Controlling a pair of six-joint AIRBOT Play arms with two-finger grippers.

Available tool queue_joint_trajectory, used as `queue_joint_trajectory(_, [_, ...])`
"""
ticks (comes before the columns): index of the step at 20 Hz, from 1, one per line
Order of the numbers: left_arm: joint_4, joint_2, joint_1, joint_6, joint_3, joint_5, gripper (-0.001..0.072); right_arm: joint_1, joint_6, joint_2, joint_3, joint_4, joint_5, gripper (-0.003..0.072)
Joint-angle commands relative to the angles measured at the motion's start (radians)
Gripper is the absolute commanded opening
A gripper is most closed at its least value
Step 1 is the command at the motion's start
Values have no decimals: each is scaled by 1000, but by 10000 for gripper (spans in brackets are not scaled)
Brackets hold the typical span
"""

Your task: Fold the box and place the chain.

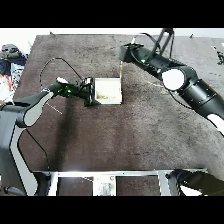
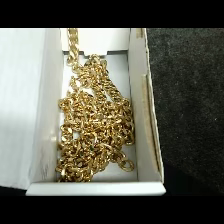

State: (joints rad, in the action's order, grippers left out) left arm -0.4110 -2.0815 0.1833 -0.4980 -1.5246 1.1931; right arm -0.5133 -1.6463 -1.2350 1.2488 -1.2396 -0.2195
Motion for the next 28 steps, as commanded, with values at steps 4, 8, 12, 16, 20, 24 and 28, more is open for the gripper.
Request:
queue_joint_trajectory(4, [0, 0, 0, 0, 0, 0, 295, -94, 8, -116, 52, -5, -83, 10])
queue_joint_trajectory(8, [0, 0, 0, 0, 0, 0, 296, -85, 8, -187, 0, -20, -126, 13])
queue_joint_trajectory(12, [0, 0, 0, 0, 0, 0, 295, -27, 8, -196, -16, -82, -179, 273])
queue_joint_trajectory(16, [0, 0, 0, 0, 0, 0, 295, 174, 8, -167, -50, -104, -365, 276])
queue_joint_trajectory(20, [0, 0, 0, 0, 0, 0, 296, 413, -34, -137, -218, -103, -366, 303])
queue_joint_trajectory(24, [0, 0, 0, 0, 0, 0, 295, 574, -60, -199, -286, -70, -326, 487])
queue_joint_trajectory(28, [0, 0, 0, 0, 0, 0, 295, 587, -59, -289, -272, -15, -185, 457])
